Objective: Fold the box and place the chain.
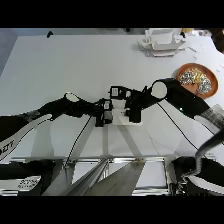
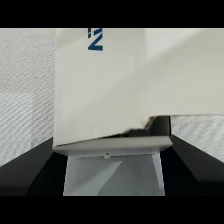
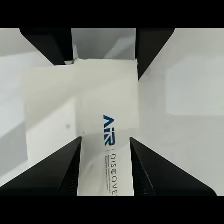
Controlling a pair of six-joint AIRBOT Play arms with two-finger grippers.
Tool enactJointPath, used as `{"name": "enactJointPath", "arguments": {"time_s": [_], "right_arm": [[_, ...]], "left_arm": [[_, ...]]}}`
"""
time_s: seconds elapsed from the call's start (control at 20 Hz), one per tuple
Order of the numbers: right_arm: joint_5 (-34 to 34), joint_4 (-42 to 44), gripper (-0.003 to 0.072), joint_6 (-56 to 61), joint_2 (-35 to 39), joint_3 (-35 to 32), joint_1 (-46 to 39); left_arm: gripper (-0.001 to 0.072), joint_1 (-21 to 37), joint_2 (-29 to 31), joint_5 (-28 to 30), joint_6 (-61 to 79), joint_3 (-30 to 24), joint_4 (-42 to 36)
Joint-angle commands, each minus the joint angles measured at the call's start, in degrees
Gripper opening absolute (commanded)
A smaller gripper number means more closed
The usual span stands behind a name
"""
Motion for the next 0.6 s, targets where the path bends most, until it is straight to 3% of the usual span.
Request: {"name": "enactJointPath", "arguments": {"time_s": [0.0,0.35,0.55], "right_arm": [[0.8,-0.5,0.034,-0.1,1.5,-0.2,1.1],[0.5,-5.1,0.0344,-1.0,1.4,-0.4,4.3],[0.3,-6.3,0.0392,-1.0,1.3,-1.3,4.3]], "left_arm": [[0.0138,0.0,0.0,0.0,0.0,0.0,0.0],[0.0138,0.0,0.0,0.0,0.0,0.0,0.0],[0.0138,0.0,0.0,0.0,0.0,0.0,0.0]]}}
